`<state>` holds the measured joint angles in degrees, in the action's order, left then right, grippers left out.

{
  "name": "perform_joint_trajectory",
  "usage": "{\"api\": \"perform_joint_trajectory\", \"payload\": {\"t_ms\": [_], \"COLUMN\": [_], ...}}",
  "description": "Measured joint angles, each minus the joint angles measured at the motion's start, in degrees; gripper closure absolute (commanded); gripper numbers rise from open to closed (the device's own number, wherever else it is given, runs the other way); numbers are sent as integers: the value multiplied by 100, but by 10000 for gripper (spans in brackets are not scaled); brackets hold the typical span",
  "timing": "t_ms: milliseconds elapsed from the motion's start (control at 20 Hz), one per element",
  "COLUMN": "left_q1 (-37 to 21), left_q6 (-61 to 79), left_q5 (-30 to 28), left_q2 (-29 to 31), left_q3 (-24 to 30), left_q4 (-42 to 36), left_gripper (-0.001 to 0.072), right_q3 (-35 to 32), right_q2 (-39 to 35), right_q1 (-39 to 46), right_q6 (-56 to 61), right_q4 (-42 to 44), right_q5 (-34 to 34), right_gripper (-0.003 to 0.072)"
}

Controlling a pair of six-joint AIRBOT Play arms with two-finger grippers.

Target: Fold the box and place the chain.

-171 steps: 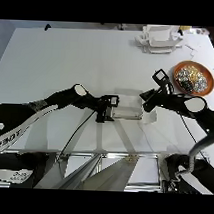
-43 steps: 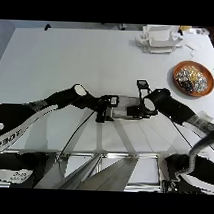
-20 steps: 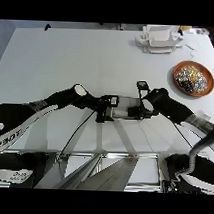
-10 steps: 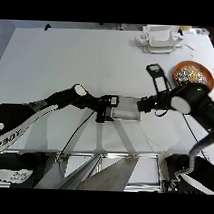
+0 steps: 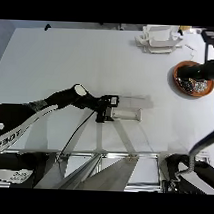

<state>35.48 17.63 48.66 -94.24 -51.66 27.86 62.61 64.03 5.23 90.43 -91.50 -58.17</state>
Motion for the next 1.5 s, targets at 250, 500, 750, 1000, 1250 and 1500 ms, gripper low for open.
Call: {"api": "perform_joint_trajectory", "payload": {"t_ms": [250,500,750,1000,1250,1500], "left_q1": [0,0,0,0,0,0], "left_q6": [-2,-2,-2,-2,-4,-4], "left_q5": [4,4,2,2,2,2], "left_q2": [0,0,0,0,0,0], "left_q3": [0,0,0,0,0,0], "left_q4": [0,0,0,0,0,0], "left_gripper": [577,577,577,577,577,577], "right_q3": [42,48,50,50,52,52], "right_q2": [953,1661,2057,2203,2310,2334], "right_q1": [903,1134,1189,1204,1204,1202], "right_q6": [-284,-363,-376,-192,-103,-79], "right_q4": [31,20,-35,-280,-372,-424], "right_q5": [356,494,546,586,592,579], "right_gripper": [358,428,494,488,580,672]}}
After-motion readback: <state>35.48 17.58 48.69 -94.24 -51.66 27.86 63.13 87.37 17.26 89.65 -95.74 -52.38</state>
